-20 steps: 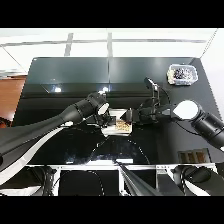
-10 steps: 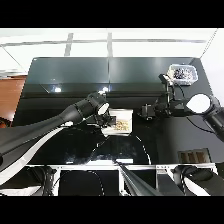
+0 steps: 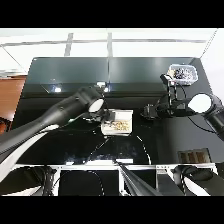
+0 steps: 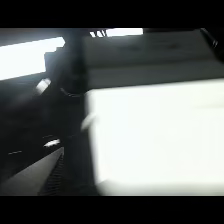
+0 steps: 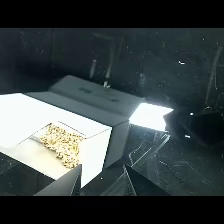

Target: Fold the box and place the chain.

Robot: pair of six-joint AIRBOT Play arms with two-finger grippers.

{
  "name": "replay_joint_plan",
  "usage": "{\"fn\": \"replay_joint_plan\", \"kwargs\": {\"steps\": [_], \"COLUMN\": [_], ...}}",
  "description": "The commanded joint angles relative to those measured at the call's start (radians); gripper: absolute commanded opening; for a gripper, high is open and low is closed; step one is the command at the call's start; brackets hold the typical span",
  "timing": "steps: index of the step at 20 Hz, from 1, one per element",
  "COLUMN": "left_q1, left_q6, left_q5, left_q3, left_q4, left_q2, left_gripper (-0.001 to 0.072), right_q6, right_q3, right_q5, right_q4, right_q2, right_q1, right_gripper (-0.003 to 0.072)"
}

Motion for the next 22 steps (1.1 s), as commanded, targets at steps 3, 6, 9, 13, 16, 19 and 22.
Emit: {"fn": "replay_joint_plan", "kwargs": {"steps": [3, 6, 9, 13, 16, 19, 22], "left_q1": [0.106, 0.401, 0.684, 0.731, 0.631, 0.571, 0.542], "left_q6": [0.126, 0.142, 0.787, 1.963, 2.263, 2.280, 2.451], "left_q5": [-0.139, 0.024, 0.286, 0.234, 0.286, 0.415, 0.432], "left_q3": [-0.244, -0.536, -0.731, -0.789, -0.789, -0.789, -0.761], "left_q4": [0.312, 0.144, -0.542, -1.128, -1.134, -1.107, -1.080], "left_q2": [0.343, 0.507, 0.518, 0.485, 0.483, 0.455, 0.377], "left_gripper": [0.0504, 0.0503, 0.0502, 0.0656, 0.0712, 0.0711, 0.0711], "right_q6": [0.000, 0.000, 0.000, 0.000, 0.000, 0.005, 0.010], "right_q3": [0.000, 0.000, 0.000, 0.000, 0.000, 0.000, 0.000], "right_q5": [0.004, 0.005, 0.001, 0.005, 0.022, 0.024, 0.023], "right_q4": [0.000, -0.001, -0.001, -0.001, -0.001, 0.002, 0.003], "right_q2": [0.000, 0.000, 0.000, 0.000, 0.000, 0.000, 0.000], "right_q1": [-0.001, -0.001, -0.001, -0.001, -0.001, -0.001, 0.000], "right_gripper": [0.0313, 0.0313, 0.0313, 0.0313, 0.0313, 0.0313, 0.0313]}}
